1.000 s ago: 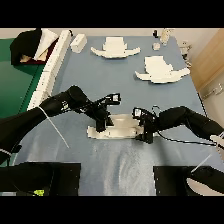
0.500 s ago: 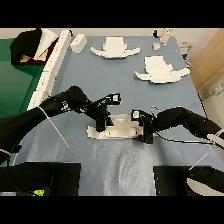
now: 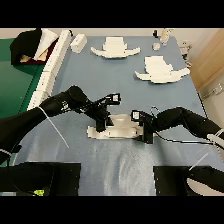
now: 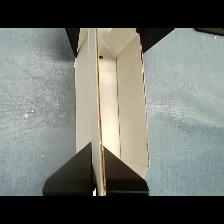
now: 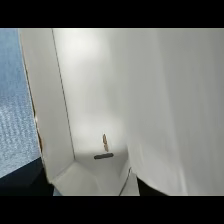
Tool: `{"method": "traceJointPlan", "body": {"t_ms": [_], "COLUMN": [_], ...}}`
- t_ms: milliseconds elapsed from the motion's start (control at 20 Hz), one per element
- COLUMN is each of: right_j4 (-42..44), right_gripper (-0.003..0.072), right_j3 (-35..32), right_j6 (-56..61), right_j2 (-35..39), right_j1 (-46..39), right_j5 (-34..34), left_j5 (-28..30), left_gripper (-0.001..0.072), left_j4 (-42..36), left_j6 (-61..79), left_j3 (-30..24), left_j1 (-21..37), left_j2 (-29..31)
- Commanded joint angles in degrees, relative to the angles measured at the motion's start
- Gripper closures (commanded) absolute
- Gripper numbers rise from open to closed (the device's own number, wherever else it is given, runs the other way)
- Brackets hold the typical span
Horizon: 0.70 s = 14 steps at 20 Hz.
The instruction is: Fold the box.
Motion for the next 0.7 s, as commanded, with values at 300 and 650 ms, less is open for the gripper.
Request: {"method": "traceJointPlan", "body": {"t_ms": [300, 650], "right_j4": [-0.98, -1.11], "right_gripper": [0.0136, 0.0166], "right_j3": [0.00, -0.04], "right_j6": [0.02, 0.02], "right_j2": [-0.04, -1.09], "right_j1": [0.26, 0.28], "right_j5": [0.20, 0.37], "left_j5": [0.00, 0.00], "left_gripper": [0.0695, 0.0695], "left_j4": [0.02, 0.00], "left_j6": [0.00, 0.00], "left_j3": [0.00, -0.02], "left_j1": [-0.02, -0.02], "left_j2": [0.00, 0.00]}}
